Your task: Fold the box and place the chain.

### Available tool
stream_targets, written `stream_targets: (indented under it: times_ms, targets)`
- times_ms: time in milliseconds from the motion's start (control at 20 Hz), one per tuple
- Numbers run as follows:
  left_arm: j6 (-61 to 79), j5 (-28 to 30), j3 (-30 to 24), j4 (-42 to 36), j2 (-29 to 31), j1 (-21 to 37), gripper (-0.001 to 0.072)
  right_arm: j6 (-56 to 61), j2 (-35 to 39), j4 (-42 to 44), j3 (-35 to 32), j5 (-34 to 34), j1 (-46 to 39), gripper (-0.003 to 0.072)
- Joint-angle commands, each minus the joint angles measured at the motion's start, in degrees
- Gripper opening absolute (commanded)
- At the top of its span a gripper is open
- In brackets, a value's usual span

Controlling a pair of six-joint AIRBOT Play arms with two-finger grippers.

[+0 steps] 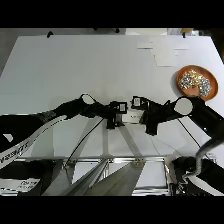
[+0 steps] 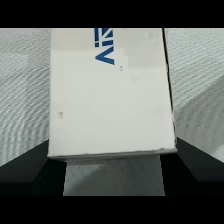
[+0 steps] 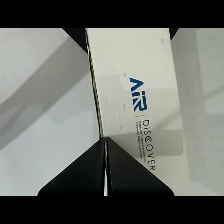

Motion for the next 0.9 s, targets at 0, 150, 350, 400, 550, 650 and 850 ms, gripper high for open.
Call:
stream_targets:
  times_ms: [0,150,350,400,550,650,850]
  targets:
    - [-0.04,0.02,0.00,-0.02,0.02,0.00,0.0207,0.26,-0.37,-0.15,-0.46,-0.44,0.02,0.0022]
    - [-0.04,0.02,0.00,-0.02,0.02,0.00,0.0207,2.64,-1.44,-1.01,-0.46,-1.14,0.02,0.0022]
    - [-0.04,0.02,0.00,-0.02,0.02,0.00,0.0207,2.91,-3.39,-1.22,-0.46,-1.16,0.02,0.0022]
    - [-0.04,0.02,0.00,-0.02,0.02,0.00,0.0207,3.02,-3.56,-1.25,-0.46,-1.16,0.02,0.0022]
    - [-0.04,0.02,0.00,-0.02,0.00,0.00,0.0207,3.19,-3.61,-1.25,-0.48,-1.09,0.02,0.0022]
    - [-0.04,0.02,0.00,-0.02,0.02,0.00,0.0207,3.34,-3.61,-1.25,-1.01,-1.03,0.02,0.0022]
    - [-0.04,0.02,0.00,-0.02,0.02,0.00,0.0207,6.62,-2.86,-1.27,-1.99,-1.20,0.02,0.0022]
